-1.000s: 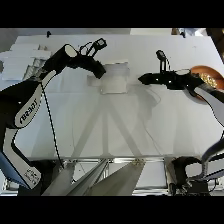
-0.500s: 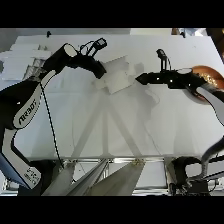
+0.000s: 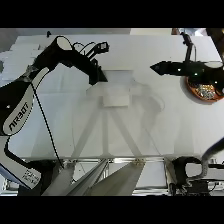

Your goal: Fold the box and place the chain.

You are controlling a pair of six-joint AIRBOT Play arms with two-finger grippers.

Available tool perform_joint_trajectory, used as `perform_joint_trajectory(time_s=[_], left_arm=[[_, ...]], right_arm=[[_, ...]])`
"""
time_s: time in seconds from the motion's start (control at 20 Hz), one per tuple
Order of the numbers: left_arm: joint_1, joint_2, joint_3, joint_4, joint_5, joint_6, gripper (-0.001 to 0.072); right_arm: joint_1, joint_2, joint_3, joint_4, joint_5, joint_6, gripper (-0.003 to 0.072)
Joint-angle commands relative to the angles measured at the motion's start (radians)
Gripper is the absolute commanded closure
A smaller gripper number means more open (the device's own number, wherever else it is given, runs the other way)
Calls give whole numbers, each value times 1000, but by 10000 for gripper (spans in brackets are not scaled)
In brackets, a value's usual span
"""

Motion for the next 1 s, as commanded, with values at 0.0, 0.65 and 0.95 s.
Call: perform_joint_trajectory(time_s=[0.0,0.65,0.95], left_arm=[[0,-3,-1,-26,-80,18,710],[-61,-148,-39,-34,169,133,711],[-63,-166,-38,-33,184,133,709]], right_arm=[[-40,26,1,-7,61,1,289],[-39,26,1,-77,72,1,290],[-39,26,1,-77,73,1,290]])
